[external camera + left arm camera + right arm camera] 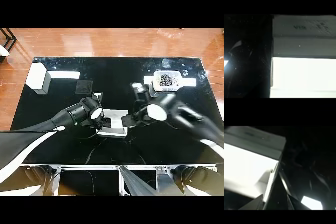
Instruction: Fold the box and place the chain.
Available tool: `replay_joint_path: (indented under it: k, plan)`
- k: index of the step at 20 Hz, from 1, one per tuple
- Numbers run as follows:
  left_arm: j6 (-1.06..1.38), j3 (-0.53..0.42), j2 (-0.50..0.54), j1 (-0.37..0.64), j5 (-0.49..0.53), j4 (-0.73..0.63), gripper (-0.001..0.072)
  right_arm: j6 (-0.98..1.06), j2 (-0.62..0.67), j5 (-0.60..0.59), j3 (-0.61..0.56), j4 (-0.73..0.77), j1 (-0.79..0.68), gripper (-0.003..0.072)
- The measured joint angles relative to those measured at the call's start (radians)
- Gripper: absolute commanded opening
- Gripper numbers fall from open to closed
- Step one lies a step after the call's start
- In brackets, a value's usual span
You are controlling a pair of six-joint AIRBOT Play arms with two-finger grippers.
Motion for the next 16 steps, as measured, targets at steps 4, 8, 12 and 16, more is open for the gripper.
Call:
replay_joint_path:
  k: [4,8,12,16]
  plan:
    - [0.000,0.000,0.000,0.000,0.000,0.000,0.0021,-0.029,0.160,0.042,0.000,-0.082,-0.106,0.0361]
    - [-0.001,0.000,0.000,0.000,0.003,0.000,0.0021,-0.080,0.201,0.035,0.000,-0.193,-0.300,0.0677]
    - [-0.001,0.000,0.000,0.000,0.008,0.000,0.0021,-0.149,0.132,-0.084,0.016,-0.192,-0.508,0.0675]
    - [-0.001,0.001,0.000,0.000,0.020,-0.001,0.0021,-0.214,-0.086,-0.172,0.138,-0.109,-0.651,0.0675]
